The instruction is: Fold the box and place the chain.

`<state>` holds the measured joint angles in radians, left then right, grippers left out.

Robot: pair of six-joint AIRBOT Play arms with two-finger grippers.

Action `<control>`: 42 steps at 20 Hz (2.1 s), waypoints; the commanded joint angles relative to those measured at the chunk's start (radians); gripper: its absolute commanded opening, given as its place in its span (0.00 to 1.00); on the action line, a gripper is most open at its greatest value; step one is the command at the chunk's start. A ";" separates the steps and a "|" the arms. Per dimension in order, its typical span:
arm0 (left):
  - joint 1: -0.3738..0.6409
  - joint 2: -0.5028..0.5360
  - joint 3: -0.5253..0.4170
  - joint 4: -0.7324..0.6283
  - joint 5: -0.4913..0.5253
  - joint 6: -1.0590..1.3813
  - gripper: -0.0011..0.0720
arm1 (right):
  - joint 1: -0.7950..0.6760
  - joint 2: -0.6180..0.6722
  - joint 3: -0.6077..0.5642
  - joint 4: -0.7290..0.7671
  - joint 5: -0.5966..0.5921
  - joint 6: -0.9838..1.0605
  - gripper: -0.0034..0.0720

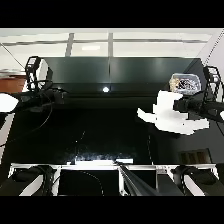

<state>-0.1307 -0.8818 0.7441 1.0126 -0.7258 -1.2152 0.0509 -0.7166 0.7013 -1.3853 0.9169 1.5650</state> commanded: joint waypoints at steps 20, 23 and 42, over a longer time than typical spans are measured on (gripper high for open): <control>-0.002 -0.030 0.000 -0.038 0.056 -0.003 0.98 | -1.151 -0.668 0.194 0.509 0.597 -0.514 0.99; -0.002 -0.036 0.000 -0.058 0.044 -0.003 0.98 | -1.030 -0.804 0.274 0.378 0.638 -0.527 0.99; -0.002 -0.080 0.001 -0.240 -0.044 0.001 0.98 | -0.735 -0.752 0.324 0.431 0.686 -0.594 0.10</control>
<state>-0.1318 -0.9611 0.7441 0.8082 -0.7475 -1.2186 -0.7383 -1.5272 1.0283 -1.0260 1.5826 0.9745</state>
